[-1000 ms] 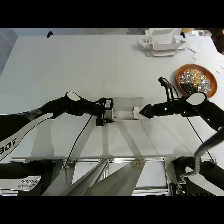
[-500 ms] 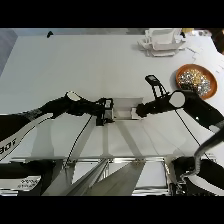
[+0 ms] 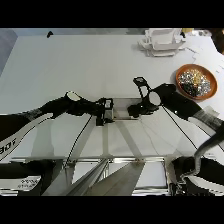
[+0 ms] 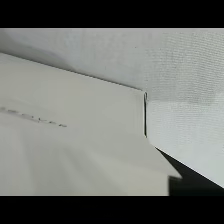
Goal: Fold the box and place the chain.
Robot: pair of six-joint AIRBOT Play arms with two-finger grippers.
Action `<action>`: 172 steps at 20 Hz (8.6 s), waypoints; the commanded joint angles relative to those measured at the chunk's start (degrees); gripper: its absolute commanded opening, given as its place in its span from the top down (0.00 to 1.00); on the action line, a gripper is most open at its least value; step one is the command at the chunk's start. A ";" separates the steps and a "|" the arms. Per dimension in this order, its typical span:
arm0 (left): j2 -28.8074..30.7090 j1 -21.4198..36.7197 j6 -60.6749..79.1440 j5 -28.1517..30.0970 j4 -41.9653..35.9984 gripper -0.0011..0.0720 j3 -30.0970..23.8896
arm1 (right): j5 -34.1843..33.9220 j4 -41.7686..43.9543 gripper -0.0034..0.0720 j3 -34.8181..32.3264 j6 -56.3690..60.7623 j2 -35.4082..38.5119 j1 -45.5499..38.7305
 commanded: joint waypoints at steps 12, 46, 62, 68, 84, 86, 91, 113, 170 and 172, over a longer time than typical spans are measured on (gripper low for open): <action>0.02 0.02 0.00 0.00 0.00 0.97 0.04 | 0.42 -4.98 0.54 1.64 12.48 -3.91 1.51; 0.02 0.02 0.00 0.00 0.00 0.97 0.04 | 0.85 -6.01 0.80 1.64 14.34 -6.40 1.44; 0.02 0.02 0.00 0.00 -0.02 0.97 0.04 | 6.69 -1.09 0.48 8.37 -13.11 13.40 -14.71; 0.02 0.02 0.00 0.00 -0.02 0.97 0.04 | -5.27 -2.25 0.62 13.90 -21.40 8.96 -35.89; 0.02 0.02 -0.02 0.00 0.00 0.97 0.04 | -3.02 -4.85 0.67 14.27 -24.33 -9.25 -49.75; 0.02 0.02 0.00 0.00 0.00 0.97 0.04 | -2.10 -6.58 0.67 14.27 -22.73 -9.55 -49.75; 0.02 0.02 0.00 0.00 0.00 0.97 0.04 | -1.09 -6.56 0.72 14.27 -22.47 -11.56 -49.75; 0.02 0.02 0.00 0.00 0.00 0.97 0.04 | -3.74 -11.87 0.54 14.27 -23.02 -7.41 -51.17; 0.02 0.02 0.00 0.00 0.00 0.97 0.04 | 7.98 20.76 0.92 14.21 -33.44 38.23 -15.45; 0.02 0.02 0.00 0.00 0.00 0.97 0.04 | 7.67 21.22 0.92 13.88 -33.46 38.25 -14.78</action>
